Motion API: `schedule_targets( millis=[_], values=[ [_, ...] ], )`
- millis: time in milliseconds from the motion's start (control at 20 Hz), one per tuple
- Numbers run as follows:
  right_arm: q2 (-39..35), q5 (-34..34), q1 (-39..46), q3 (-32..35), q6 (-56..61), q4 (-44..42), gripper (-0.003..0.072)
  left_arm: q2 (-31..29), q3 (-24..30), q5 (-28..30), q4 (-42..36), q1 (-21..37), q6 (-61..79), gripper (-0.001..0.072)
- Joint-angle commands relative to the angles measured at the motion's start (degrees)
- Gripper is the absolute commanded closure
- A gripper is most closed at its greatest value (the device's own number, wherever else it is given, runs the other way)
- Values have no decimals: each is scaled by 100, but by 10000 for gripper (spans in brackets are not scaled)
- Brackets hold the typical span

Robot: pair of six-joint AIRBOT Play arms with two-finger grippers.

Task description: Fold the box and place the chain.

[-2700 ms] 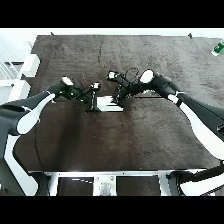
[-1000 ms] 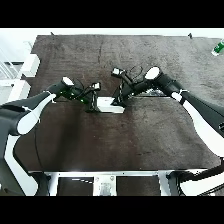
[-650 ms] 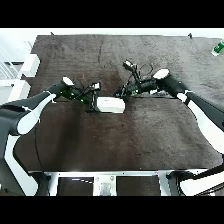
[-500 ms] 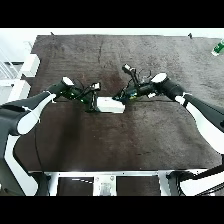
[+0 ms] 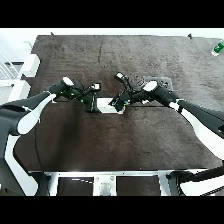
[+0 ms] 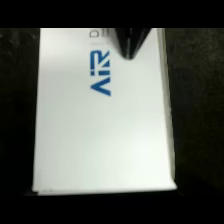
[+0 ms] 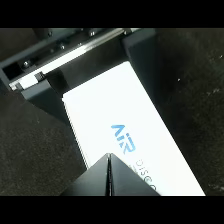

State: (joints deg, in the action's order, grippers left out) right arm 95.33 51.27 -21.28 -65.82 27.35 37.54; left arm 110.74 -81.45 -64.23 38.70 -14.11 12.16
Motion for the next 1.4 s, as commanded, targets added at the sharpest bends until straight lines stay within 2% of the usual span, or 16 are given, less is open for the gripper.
schedule_targets(
  millis=[0,350,550,850,1050,1150,1350],
  values=[
    [131,15,-37,33,254,476,670,-2,-4,24,-22,4,-15,240],
    [168,-55,-35,15,341,507,670,-2,-4,24,-22,4,-15,240],
    [-319,-90,-35,17,-39,-184,670,-2,-4,24,-22,4,-15,240],
    [-715,-107,2,33,271,-199,670,-2,-4,24,-22,4,-15,240],
    [-811,-527,4,256,260,-409,671,-2,-4,22,-22,4,-15,240],
    [-1058,-844,4,575,155,-669,672,-2,-4,24,-20,4,-15,240],
    [-1794,-2199,-94,1690,-101,-1338,672,-2,-4,24,-20,4,-15,240]
  ],
)
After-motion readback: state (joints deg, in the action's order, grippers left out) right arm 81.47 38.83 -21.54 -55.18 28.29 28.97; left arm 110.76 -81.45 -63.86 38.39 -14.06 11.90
